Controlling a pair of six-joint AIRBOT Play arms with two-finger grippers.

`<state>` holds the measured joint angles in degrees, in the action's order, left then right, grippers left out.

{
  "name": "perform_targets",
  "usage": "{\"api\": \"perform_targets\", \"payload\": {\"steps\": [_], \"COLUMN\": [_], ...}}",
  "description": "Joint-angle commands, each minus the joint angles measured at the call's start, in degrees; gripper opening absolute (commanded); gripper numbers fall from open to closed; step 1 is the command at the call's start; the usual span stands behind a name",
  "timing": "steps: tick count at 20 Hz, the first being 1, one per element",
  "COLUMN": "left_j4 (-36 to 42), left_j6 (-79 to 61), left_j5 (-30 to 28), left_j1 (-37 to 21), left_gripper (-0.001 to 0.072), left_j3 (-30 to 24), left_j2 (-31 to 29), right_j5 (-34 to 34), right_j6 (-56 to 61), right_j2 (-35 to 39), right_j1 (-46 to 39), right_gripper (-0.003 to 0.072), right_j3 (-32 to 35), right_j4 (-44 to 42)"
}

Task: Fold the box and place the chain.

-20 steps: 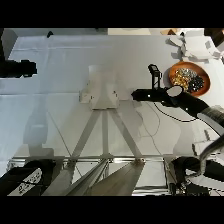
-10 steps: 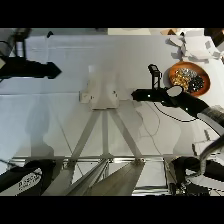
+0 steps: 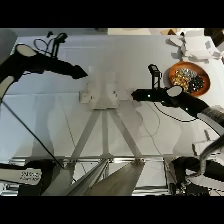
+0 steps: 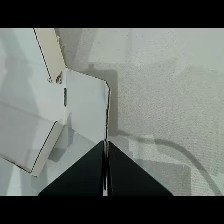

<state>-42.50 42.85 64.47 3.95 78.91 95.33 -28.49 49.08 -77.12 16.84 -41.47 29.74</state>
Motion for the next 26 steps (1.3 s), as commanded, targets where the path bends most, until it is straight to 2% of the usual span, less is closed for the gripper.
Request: {"api": "perform_targets", "payload": {"steps": [1,6,14,15,16,18,22,26], "left_j4": [-1.7,-2.2,-0.7,-0.3,-0.2,-0.2,1.2,1.7], "left_j6": [-1.3,-1.6,-9.7,-11.6,-13.2,-16.3,-17.7,-20.0], "left_j5": [3.9,4.3,8.2,9.5,10.7,12.5,13.2,13.8], "left_j1": [2.3,4.4,5.1,5.1,5.1,5.1,5.1,5.4], "left_gripper": [0.0642,0.0643,0.0632,0.0608,0.0516,0.0387,0.0002,0.001], "left_j3": [5.9,6.4,6.4,6.4,6.4,6.4,6.4,6.4], "left_j2": [7.9,12.3,12.4,12.4,12.4,12.4,12.4,12.4], "right_j5": [0.0,0.0,0.0,0.0,0.0,0.0,0.0,0.0], "right_j6": [0.0,0.0,0.0,0.0,0.0,0.0,0.0,0.0], "right_j2": [0.0,0.0,0.0,0.0,0.0,0.0,0.0,0.0], "right_j1": [0.1,0.1,0.1,0.1,0.1,0.1,0.1,0.1], "right_gripper": [0.001,0.001,0.001,0.001,0.001,0.001,0.001,0.001], "right_j3": [0.0,0.0,0.0,0.0,0.0,0.0,0.0,0.0], "right_j4": [0.0,0.0,0.0,0.0,0.0,0.0,0.0,0.0]}}
